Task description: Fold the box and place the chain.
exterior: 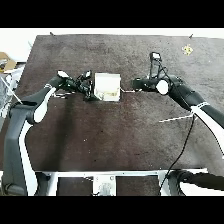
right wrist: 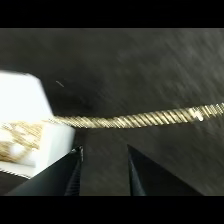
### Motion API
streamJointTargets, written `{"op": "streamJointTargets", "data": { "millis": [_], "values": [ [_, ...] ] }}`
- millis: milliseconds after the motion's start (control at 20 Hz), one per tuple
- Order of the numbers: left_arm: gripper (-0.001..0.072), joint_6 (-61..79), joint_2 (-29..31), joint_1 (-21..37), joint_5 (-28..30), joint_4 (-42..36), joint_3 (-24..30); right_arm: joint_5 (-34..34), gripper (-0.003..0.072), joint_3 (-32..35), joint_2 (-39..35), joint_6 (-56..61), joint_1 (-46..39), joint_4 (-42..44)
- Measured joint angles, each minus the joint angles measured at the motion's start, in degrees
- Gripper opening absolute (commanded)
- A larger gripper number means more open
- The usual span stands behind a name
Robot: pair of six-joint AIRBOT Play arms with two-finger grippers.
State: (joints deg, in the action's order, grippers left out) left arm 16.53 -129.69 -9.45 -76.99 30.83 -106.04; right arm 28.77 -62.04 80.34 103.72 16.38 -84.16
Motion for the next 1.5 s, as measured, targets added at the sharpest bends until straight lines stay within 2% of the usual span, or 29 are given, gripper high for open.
{"op": "streamJointTargets", "data": {
  "millis": [150,300,500,600,650,700,750,850,1000,1200,1350,1500],
  "values": [
    [0.0415,0.0,0.0,0.0,0.0,-0.02,0.0,-4.35,0.0346,4.07,0.63,3.52,-5.25,0.28],
    [0.0415,0.0,0.0,0.0,0.0,0.0,0.0,-9.77,0.0345,6.14,3.69,5.49,-8.7,4.24],
    [0.0415,0.0,0.0,0.0,0.0,0.0,0.0,-15.93,0.0344,4.68,10.19,6.43,-8.96,8.81],
    [0.0415,0.0,0.0,0.0,0.0,0.0,0.0,-17.97,0.0316,2.6,13.66,6.67,-8.28,10.29],
    [0.0415,0.02,0.0,0.0,0.0,-0.02,0.0,-18.82,0.0256,1.57,15.23,6.75,-8.02,10.97],
    [0.0415,0.0,0.0,0.0,0.0,-0.02,0.0,-19.71,0.0041,0.63,16.61,6.8,-7.93,11.52],
    [0.0415,0.0,0.0,0.0,0.0,-0.02,0.0,-20.74,0.0003,0.0,17.44,6.84,-7.89,12.04],
    [0.0415,0.0,0.0,0.0,0.0,-0.02,0.0,-22.05,0.0002,-0.81,17.73,7.04,-7.5,12.68],
    [0.0416,0.0,0.0,0.0,0.0,-0.02,0.0,-22.1,0.0002,-1.31,13.64,6.93,-5.95,10.97],
    [0.0415,0.0,0.0,0.0,0.0,0.0,0.0,-21.99,0.0002,-1.53,2.43,6.78,-1.18,5.64],
    [0.0415,0.0,0.0,0.0,0.02,-0.02,0.0,-25.51,0.0002,-1.88,-5.88,6.64,3.1,1.77],
    [0.0415,0.0,0.0,0.0,0.0,-0.02,0.0,-29.35,0.0002,-3.91,-10.67,5.68,7.04,-0.48]
  ]
}}
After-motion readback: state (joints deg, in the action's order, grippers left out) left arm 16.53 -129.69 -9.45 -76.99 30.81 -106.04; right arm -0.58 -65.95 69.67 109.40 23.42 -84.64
